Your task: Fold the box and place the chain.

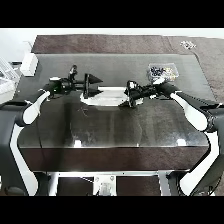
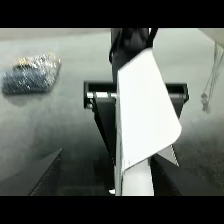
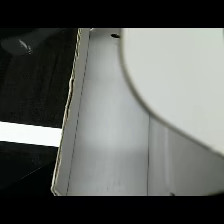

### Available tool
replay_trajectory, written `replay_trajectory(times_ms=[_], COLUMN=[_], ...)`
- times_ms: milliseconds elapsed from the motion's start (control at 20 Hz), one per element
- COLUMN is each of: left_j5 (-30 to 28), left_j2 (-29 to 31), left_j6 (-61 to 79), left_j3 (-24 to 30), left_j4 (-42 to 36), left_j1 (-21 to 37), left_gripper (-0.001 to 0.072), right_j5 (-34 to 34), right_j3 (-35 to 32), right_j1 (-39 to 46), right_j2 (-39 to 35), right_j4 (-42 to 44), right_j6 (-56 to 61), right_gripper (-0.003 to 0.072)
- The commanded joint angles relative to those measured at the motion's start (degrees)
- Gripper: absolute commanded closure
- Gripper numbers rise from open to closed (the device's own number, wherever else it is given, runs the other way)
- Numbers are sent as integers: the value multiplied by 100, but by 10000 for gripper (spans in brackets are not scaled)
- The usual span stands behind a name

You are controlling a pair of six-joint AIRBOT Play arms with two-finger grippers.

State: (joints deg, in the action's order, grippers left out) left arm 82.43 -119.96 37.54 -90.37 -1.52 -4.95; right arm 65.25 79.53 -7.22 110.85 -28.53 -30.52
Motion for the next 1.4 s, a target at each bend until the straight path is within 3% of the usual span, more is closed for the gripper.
replay_trajectory(times_ms=[0, 50, 100, 150, 200, 350, 450, 550, 850, 1200, 1350], left_j5=[702, 953, 1211, 1425, 1679, 1742, 1412, 820, -1891, -2293, -2474], left_j2=[330, 415, 542, 647, 761, 1054, 1401, 1930, 3204, 3226, 3211], left_j6=[-2, -2, -2, 0, 2, 28, 24, 26, 50, 595, 481], left_j3=[-44, -52, -59, -66, -70, -50, 146, 612, 2406, 3578, 3759], left_j4=[-149, -197, -192, -144, -31, 442, 616, 807, 885, 997, 957], left_j1=[280, 356, 422, 470, 505, 481, 409, 341, -13, -55, -55], left_gripper=[100, 105, 200, 389, 670, 693, 695, 695, 695, 694, 694], right_j5=[-2, -2, -2, -2, -4, -4, -2, -2, -2, -2, -2], right_j3=[-2, -2, -2, -2, 0, -2, -2, -2, -2, -2, -2], right_j1=[-2, -2, -2, -2, -2, -2, -2, -2, -2, -4, -4], right_j2=[2, 2, 2, 2, 2, 2, 2, 2, 2, 2, 2], right_j4=[2, 2, 2, 2, 2, 2, 2, 2, 2, 2, 2], right_j6=[4, 4, 4, 4, 4, 4, 4, 4, 4, 4, 4], right_gripper=[99, 99, 99, 99, 99, 99, 99, 99, 99, 100, 99])
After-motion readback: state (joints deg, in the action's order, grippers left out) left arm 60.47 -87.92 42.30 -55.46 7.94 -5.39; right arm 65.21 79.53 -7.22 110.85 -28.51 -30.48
